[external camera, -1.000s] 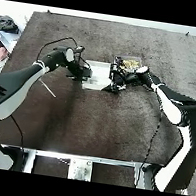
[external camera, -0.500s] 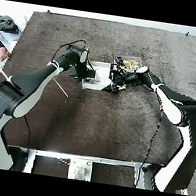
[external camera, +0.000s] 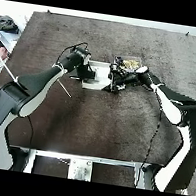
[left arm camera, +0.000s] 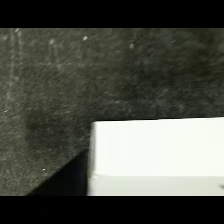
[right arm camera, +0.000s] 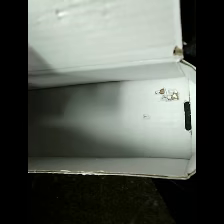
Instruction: Fold the box and place the chain.
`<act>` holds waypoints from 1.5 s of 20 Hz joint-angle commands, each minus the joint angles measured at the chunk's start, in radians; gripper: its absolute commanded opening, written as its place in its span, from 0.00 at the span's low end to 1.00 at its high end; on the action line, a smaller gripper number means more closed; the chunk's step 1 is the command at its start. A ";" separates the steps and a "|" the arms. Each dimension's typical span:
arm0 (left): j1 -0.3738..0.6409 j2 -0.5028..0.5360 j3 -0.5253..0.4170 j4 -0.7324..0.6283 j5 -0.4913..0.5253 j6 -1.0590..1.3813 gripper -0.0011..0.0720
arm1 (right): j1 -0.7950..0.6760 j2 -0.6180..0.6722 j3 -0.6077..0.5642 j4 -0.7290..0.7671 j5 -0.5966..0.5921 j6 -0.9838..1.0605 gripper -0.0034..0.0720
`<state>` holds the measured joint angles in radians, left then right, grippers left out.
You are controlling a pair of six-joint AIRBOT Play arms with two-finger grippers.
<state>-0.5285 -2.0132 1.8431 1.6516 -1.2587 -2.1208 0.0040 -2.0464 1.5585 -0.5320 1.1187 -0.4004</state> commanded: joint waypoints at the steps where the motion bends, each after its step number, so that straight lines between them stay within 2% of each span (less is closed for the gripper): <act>1: 0.000 -0.003 0.002 0.018 -0.005 -0.021 0.07 | -0.002 0.000 0.000 -0.003 0.002 0.000 0.76; 5: 0.000 -0.003 0.002 0.016 0.009 -0.026 0.08 | -0.002 0.000 0.000 -0.003 0.002 0.000 0.75; 6: 0.000 -0.003 0.002 0.014 0.012 -0.024 0.12 | -0.002 0.000 0.000 -0.003 0.002 0.000 0.75; 8: 0.000 0.003 0.002 -0.021 0.022 0.031 0.42 | -0.002 0.000 0.000 -0.003 0.002 0.000 0.75; 12: 0.000 0.011 0.019 -0.061 -0.003 0.125 0.43 | -0.002 0.000 0.000 -0.003 0.002 0.000 0.75; 14: 0.000 0.011 0.058 -0.069 -0.051 0.189 0.43 | -0.002 0.000 0.000 -0.003 0.002 0.000 0.75; 16: 0.000 0.011 0.101 -0.058 -0.102 0.258 0.72 | -0.002 0.000 0.000 -0.003 0.002 0.000 0.75; 17: 0.001 0.011 0.126 -0.053 -0.126 0.303 0.76 | -0.002 0.000 0.000 -0.003 0.002 0.000 0.75; 20: 0.007 0.015 0.191 -0.045 -0.157 0.407 0.76 | -0.002 0.000 0.000 -0.003 0.002 0.000 0.75; 26: 0.037 0.123 0.179 -0.047 -0.109 0.564 0.76 | -0.002 0.000 0.000 -0.003 0.002 0.000 0.75; 28: 0.069 0.168 0.143 -0.113 -0.056 0.636 0.76 | -0.002 0.000 0.000 -0.003 0.003 0.000 0.76; 30: 0.112 0.211 0.095 -0.254 -0.020 0.757 0.76 | -0.002 0.000 0.000 -0.003 0.003 0.000 0.76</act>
<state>-0.4595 -1.8576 1.9804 1.5379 -1.3350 -1.5162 0.0021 -2.0468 1.5581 -0.5354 1.1206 -0.4007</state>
